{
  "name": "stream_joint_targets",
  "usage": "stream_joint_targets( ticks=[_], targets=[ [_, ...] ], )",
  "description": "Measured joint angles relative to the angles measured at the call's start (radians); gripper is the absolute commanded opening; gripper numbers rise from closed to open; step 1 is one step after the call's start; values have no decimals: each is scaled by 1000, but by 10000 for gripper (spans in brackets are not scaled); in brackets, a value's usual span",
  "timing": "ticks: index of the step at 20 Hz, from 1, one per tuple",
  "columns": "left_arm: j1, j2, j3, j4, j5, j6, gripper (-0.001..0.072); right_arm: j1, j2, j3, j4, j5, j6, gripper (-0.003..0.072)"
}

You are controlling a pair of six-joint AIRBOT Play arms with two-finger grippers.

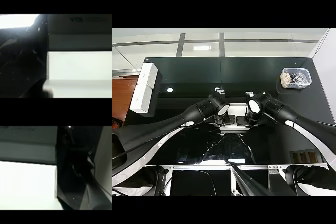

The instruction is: Fold the box and place the chain.

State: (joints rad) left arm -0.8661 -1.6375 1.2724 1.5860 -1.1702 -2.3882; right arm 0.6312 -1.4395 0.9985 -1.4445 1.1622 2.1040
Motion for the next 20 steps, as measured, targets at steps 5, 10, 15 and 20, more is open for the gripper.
stream_joint_targets(
  ticks=[5,10,15,20],
  targets=[
    [0,0,0,10,-15,3,24,0,18,39,-38,14,-6,278],
    [0,0,0,6,-14,3,25,-1,98,87,-53,67,-65,278],
    [0,0,0,3,-11,3,24,-5,244,105,-186,162,-128,276],
    [0,0,0,3,-9,2,24,-138,303,89,-484,106,-141,277]
  ],
)
